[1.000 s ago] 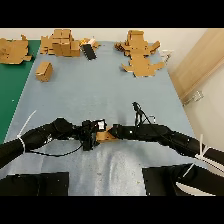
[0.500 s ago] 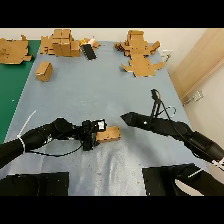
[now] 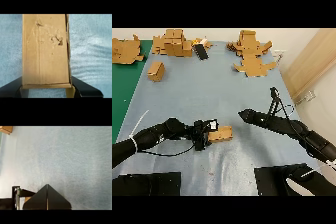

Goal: Fold the box.

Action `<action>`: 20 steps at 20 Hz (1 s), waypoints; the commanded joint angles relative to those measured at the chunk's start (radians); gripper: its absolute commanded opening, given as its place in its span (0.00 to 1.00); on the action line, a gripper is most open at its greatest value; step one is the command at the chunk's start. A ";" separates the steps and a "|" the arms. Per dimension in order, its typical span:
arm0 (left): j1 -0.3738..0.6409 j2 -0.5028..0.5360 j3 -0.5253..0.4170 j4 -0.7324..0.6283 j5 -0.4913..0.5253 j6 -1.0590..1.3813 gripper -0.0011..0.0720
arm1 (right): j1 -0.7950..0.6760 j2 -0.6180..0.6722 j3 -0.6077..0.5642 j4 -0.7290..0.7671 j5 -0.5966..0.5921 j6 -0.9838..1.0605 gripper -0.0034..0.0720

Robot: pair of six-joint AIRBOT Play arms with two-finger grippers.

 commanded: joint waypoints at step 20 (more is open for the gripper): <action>0.765 0.005 0.042 -0.072 0.507 -0.367 0.83 | -0.002 0.000 0.001 -0.003 0.025 0.071 0.05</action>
